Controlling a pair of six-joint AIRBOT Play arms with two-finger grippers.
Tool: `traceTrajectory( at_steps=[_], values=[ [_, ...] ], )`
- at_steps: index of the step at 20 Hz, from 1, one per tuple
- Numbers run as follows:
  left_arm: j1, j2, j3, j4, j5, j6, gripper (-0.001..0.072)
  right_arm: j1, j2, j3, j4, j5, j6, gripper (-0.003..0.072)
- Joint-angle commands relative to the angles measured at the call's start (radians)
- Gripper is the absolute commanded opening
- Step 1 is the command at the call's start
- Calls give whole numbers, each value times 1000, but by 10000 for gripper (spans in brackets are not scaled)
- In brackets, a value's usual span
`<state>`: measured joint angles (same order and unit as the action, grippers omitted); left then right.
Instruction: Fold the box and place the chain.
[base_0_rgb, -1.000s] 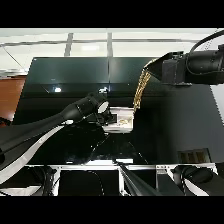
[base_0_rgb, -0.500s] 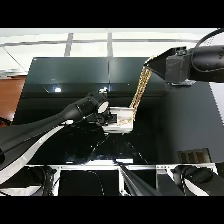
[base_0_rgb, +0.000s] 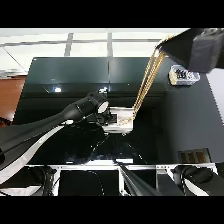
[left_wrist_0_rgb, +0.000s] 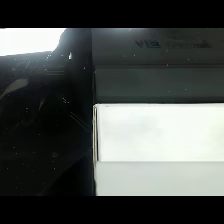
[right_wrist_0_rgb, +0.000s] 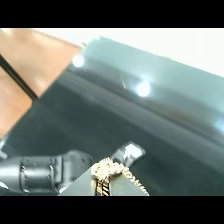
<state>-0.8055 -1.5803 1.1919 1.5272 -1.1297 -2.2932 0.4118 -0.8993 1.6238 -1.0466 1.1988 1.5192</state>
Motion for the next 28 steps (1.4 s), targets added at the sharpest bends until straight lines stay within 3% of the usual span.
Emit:
traceTrajectory(
  at_steps=[1,10,15,22,28],
  values=[
    [0,0,1,0,0,0,26,0,0,86,-1,-16,-10,26],
    [0,0,1,1,0,0,26,0,-8,104,98,3,-10,26],
    [0,0,1,1,1,0,26,27,-80,74,190,93,-10,26],
    [0,0,1,1,0,0,26,26,-76,-159,175,152,-2,26],
    [0,0,1,1,1,0,26,26,-66,-376,166,71,-1,26]
  ],
)
